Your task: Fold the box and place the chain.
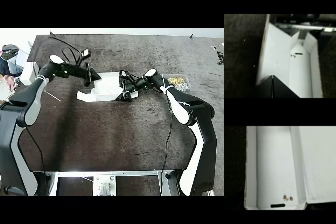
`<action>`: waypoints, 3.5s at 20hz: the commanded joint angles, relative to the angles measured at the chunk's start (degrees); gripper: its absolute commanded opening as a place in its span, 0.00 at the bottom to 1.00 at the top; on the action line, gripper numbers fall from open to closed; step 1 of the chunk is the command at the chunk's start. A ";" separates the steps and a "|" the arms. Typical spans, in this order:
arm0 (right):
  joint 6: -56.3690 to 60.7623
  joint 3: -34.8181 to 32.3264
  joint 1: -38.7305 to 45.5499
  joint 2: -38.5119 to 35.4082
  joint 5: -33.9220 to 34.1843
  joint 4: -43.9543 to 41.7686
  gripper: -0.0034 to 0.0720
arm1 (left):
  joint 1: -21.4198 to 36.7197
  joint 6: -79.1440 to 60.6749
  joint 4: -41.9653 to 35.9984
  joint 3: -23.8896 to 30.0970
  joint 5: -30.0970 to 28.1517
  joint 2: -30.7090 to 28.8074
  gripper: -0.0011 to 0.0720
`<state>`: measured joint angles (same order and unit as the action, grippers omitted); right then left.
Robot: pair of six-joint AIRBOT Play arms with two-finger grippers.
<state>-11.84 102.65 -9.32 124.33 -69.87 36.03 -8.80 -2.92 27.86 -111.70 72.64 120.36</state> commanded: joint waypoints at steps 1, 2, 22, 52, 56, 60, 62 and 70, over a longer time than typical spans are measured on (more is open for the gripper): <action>0.04 0.02 0.00 0.02 0.02 -0.04 0.64 | 3.17 4.20 2.43 -6.75 11.50 -0.04 0.03; 0.02 0.02 -0.02 0.02 0.02 -0.04 0.64 | 4.13 4.59 2.89 -6.91 13.42 -0.04 0.03; 0.02 0.02 0.00 0.02 0.07 -0.04 0.64 | -2.43 2.49 21.99 4.76 3.50 0.13 0.89; 0.02 0.02 0.00 0.02 0.07 -0.04 0.64 | -3.23 2.89 12.20 4.74 3.98 2.62 0.95; 0.02 0.02 0.00 0.02 0.07 -0.04 0.64 | -3.23 2.91 12.24 4.74 3.58 2.62 0.95; 0.02 0.02 0.00 0.02 0.04 -0.04 0.64 | -2.54 3.08 13.03 4.74 4.79 2.62 0.55; 0.02 0.02 0.00 0.02 0.02 -0.04 0.64 | -1.11 3.58 13.49 4.74 5.79 2.43 0.49; 0.02 0.02 0.00 0.02 0.07 -0.04 0.64 | 1.40 6.14 13.51 3.74 12.31 -1.01 0.03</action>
<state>-11.81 102.65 -9.30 124.33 -69.76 35.99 -7.73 2.48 41.19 -107.61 82.41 120.77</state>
